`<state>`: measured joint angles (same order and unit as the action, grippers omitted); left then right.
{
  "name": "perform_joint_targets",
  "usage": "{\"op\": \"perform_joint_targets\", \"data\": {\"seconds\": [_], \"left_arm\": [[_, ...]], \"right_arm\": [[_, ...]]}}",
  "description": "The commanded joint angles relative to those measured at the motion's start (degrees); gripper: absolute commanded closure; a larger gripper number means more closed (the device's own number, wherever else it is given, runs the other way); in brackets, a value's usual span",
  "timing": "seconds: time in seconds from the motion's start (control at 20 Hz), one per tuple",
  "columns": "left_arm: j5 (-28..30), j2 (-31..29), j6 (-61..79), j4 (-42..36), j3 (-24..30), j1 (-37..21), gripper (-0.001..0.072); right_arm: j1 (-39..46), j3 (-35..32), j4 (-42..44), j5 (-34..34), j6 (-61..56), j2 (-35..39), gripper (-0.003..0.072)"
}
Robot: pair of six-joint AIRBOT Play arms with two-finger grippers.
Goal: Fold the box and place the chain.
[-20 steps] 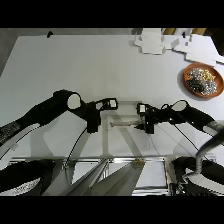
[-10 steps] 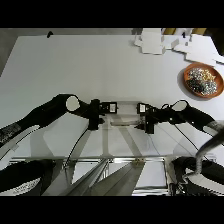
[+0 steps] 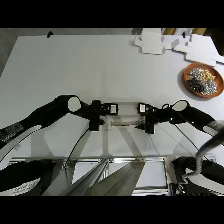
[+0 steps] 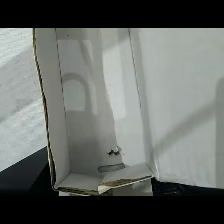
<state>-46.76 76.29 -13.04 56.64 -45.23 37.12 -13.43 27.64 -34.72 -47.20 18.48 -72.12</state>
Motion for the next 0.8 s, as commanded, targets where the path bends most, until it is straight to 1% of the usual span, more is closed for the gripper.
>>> {"op": "perform_joint_targets", "data": {"seconds": [0.0,0.1,0.45,0.65,0.75], "left_arm": [[-0.7,0.0,0.0,1.0,0.0,-1.6,0.0375],[-0.5,0.0,0.0,1.1,0.0,-2.7,0.037],[-0.1,0.0,0.3,1.2,0.0,-2.7,0.0367],[1.6,1.3,11.0,-5.0,0.0,-1.0,0.037],[1.5,2.3,11.7,-5.7,0.0,0.2,0.0395]], "right_arm": [[0.0,0.0,0.0,0.0,0.0,0.0,0.038],[0.0,0.0,0.0,0.0,0.0,0.0,0.038],[0.0,0.0,0.0,0.0,0.0,0.0,0.038],[0.0,0.0,0.0,0.0,0.0,0.0,0.038],[0.0,0.0,0.0,0.0,0.0,0.0,0.038]]}}
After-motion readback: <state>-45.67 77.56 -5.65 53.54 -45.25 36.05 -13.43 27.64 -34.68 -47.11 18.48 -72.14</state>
